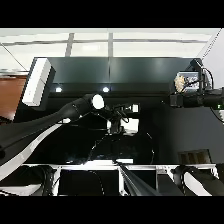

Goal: Fold the box and place the chain.

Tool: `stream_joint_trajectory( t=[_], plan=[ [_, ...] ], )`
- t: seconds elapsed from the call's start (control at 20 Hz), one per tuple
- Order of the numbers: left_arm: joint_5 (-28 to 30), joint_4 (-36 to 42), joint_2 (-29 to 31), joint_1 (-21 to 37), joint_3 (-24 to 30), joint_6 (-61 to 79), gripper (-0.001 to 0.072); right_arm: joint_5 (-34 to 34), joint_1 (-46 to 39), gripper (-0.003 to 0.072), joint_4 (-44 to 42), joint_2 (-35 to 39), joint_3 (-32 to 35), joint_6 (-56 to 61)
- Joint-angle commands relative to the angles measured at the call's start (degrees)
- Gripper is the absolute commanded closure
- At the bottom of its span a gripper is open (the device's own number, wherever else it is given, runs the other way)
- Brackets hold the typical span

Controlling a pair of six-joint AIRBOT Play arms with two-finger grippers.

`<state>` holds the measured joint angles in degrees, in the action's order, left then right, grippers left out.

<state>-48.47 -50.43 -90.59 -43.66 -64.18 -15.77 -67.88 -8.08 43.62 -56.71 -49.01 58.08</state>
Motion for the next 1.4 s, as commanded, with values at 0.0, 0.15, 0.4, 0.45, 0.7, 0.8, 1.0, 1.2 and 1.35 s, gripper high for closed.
stream_joint_trajectory(
  t=[0.0,0.15,0.4,0.45,0.7,0.8,1.0,1.2,1.35],
  plan=[
    [1.8,-6.8,-1.0,-1.7,0.0,-5.9,0.0003,0.0,0.0,0.0674,0.0,0.0,0.0,0.0],
    [-0.9,-9.7,0.5,-1.3,0.0,-14.0,0.0375,0.0,0.0,0.0674,0.0,0.0,0.0,0.0],
    [-15.5,-23.7,8.6,6.3,1.2,-40.1,0.0437,0.0,0.0,0.0674,0.0,0.0,0.0,0.0],
    [-18.4,-25.1,11.1,9.2,2.6,-42.1,0.0438,0.0,0.0,0.0674,0.1,0.0,0.0,0.0],
    [-26.8,-35.1,26.2,33.1,12.3,-55.7,0.0437,-0.9,0.0,0.0675,0.0,0.0,0.0,0.0],
    [-26.8,-41.0,30.1,45.6,16.1,-63.8,0.0437,-0.9,0.0,0.0675,0.0,0.0,0.0,0.0],
    [-26.4,-41.8,32.4,66.1,22.1,-64.7,0.0420,-0.9,0.0,0.0674,0.2,0.0,0.2,0.0],
    [-20.8,-35.9,34.9,76.6,23.6,-56.2,0.0420,-0.8,0.0,0.0675,0.2,0.0,1.0,0.0],
    [-16.0,-34.1,36.4,79.3,23.8,-51.0,0.0420,0.1,0.0,0.0674,0.1,0.0,2.1,0.0]
  ],
)
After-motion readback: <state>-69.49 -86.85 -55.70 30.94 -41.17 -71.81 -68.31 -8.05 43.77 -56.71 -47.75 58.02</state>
